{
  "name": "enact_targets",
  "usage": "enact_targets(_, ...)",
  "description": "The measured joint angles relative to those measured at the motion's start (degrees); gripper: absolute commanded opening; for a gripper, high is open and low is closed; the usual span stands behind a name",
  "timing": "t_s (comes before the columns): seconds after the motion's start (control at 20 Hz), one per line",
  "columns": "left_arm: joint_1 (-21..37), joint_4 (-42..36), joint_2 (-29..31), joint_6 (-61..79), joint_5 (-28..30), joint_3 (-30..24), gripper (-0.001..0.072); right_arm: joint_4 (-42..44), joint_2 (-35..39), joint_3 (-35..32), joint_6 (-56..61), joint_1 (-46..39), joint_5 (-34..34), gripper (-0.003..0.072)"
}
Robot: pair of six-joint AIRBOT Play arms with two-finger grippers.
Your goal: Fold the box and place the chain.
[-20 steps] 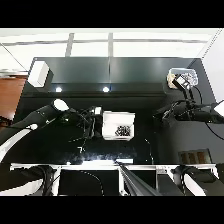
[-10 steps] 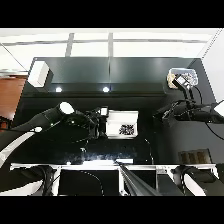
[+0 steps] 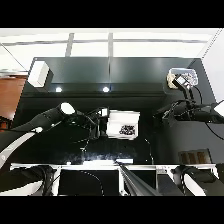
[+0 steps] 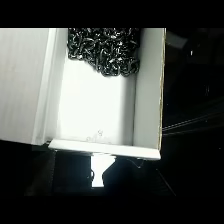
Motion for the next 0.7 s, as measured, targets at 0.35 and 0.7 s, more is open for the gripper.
enact_targets(0.35, -0.2, 0.6, 0.0, 0.1, -0.3, 0.1, 0.0706, 0.0, 0.0, 0.0, 0.0, 0.0, 0.0, 0.0432)
enact_targets(0.7, -0.2, 0.5, 0.0, -0.1, -0.2, 1.0, 0.0708, 0.0, 0.0, 0.0, 0.0, 0.0, 0.0, 0.0432)
